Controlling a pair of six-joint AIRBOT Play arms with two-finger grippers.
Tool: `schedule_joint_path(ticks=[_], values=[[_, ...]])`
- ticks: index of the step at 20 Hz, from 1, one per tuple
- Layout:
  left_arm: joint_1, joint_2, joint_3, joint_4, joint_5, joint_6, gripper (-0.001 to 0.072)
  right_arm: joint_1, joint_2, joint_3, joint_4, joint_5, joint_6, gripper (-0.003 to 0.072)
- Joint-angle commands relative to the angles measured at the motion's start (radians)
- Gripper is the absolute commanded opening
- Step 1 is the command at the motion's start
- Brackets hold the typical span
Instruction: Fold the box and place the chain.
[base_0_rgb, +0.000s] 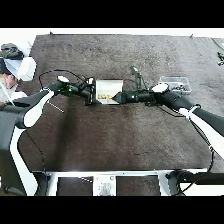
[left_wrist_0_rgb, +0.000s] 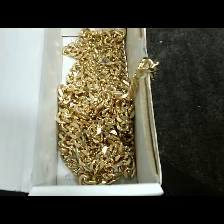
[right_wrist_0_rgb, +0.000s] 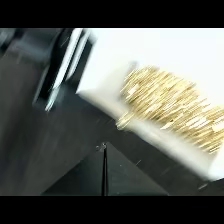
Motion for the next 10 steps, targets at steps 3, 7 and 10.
schedule_joint_path(ticks=[3,7,10], values=[[0.000,0.000,0.000,0.000,0.000,0.000,0.0347,0.031,0.001,-0.094,-0.012,0.021,-0.005,-0.0012],[0.000,0.000,0.000,0.000,0.000,0.000,0.0347,0.087,-0.011,-0.145,0.042,-0.114,-0.066,-0.0012],[0.000,0.000,0.000,0.000,0.000,0.000,0.0347,0.157,-0.063,-0.144,0.099,-0.258,-0.092,-0.0012]])
